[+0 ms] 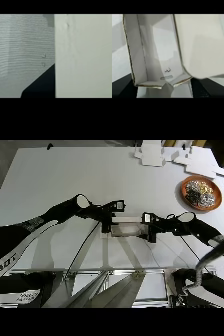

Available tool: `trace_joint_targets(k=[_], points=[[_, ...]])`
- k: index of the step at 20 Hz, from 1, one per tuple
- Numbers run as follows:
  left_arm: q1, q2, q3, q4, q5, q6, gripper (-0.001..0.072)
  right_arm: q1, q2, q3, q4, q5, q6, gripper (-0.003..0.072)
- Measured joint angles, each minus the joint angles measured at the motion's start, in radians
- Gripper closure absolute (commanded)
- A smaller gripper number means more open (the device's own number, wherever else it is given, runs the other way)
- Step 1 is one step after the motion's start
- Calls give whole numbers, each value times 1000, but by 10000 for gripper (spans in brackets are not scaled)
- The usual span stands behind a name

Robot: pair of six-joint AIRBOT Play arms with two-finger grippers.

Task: Fold the box and place the chain.

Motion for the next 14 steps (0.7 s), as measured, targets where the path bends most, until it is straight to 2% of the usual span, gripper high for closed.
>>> trace_joint_targets(k=[2,5,7,9,14], points=[[0,0,0,0,0,0,700,10,-16,1,14,-2,-13,53],[0,0,0,1,-2,2,700,17,-35,2,27,-6,-28,189],[0,0,0,1,-2,2,700,17,-41,2,29,-5,-33,322],[0,0,0,1,-2,2,700,17,-46,2,30,-6,-37,346],[0,0,0,1,-1,0,700,18,-49,2,29,-20,-40,346]])
